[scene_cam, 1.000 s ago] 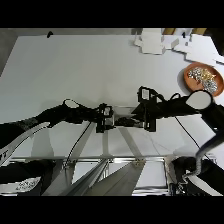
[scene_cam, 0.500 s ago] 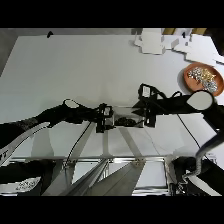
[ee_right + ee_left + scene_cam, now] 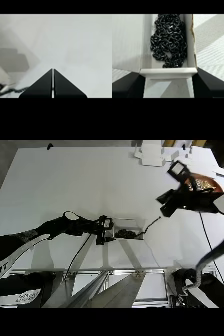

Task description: Fold the box and place the chain.

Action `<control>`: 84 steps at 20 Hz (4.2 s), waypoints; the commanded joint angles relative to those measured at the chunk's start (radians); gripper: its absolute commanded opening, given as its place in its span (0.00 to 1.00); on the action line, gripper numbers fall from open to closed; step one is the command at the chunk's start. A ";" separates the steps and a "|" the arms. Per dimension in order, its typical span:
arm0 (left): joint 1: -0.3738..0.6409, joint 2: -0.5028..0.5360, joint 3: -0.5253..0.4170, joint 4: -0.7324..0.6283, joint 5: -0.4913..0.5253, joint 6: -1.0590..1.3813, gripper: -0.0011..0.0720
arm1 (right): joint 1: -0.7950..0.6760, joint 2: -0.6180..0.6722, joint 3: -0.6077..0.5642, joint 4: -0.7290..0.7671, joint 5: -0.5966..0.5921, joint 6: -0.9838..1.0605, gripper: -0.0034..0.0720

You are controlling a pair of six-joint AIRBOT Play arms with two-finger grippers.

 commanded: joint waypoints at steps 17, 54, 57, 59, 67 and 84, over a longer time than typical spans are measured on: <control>0.000 0.000 0.000 0.000 0.000 0.000 0.20 | 0.005 -0.398 -0.038 -0.240 -0.002 0.364 0.46; 0.000 0.000 0.000 0.000 0.000 0.000 0.20 | 0.009 0.061 -0.038 -0.241 0.103 0.373 0.07; 0.000 0.000 0.000 0.000 0.000 0.000 0.20 | 0.009 0.041 -0.040 -0.233 0.099 0.373 0.08; 0.000 0.000 0.000 0.000 0.000 0.000 0.20 | 0.009 0.017 -0.061 -0.233 0.078 0.374 0.28; 0.000 0.000 0.000 0.000 0.000 0.000 0.20 | 0.009 -0.143 -0.195 -0.233 -0.048 0.383 0.34; 0.000 0.000 0.000 0.000 0.000 0.000 0.20 | 0.009 -0.307 -0.196 -0.231 -0.117 0.385 0.34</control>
